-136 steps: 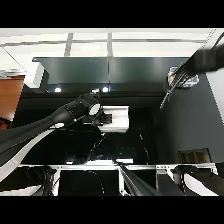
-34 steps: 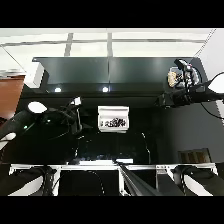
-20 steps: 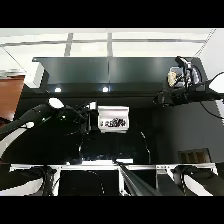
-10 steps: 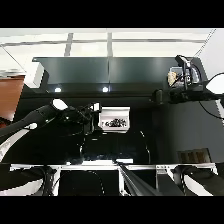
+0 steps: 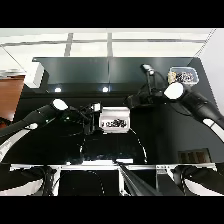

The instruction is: Fold the box and place the chain.

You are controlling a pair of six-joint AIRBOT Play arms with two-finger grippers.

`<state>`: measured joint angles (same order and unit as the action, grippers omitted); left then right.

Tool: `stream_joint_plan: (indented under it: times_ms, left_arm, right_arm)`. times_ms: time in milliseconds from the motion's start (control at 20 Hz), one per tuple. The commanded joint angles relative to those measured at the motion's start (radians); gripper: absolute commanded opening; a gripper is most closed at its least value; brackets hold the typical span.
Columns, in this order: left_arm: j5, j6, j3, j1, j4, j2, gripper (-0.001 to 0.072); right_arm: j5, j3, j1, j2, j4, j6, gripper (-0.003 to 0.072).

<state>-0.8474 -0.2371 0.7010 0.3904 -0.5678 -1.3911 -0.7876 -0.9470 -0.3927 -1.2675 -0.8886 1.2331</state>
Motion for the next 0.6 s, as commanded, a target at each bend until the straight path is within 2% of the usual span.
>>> stream_joint_plan:
  times_ms: [0,100,200,350,550]
  left_arm:
    - [-0.002,0.002,0.001,0.001,0.001,-0.001,0.0331]
    - [-0.002,0.002,0.001,0.001,0.001,-0.001,0.0331]
    - [-0.001,0.002,0.001,0.001,0.001,-0.001,0.0331]
    - [-0.002,0.002,0.001,0.001,0.001,-0.001,0.0331]
    - [-0.002,0.002,0.001,0.001,0.001,-0.001,0.0331]
  right_arm:
    - [-0.114,-0.025,-0.031,-0.031,0.024,-0.263,0.0711]
    - [-0.185,-0.052,-0.032,-0.031,0.025,-0.444,0.0711]
    - [-0.189,-0.074,-0.032,-0.031,0.03,-0.552,0.0711]
    - [-0.226,-0.084,-0.037,-0.031,0.115,-0.706,0.0711]
    - [-0.312,-0.082,-0.053,-0.034,0.049,-0.755,0.0711]
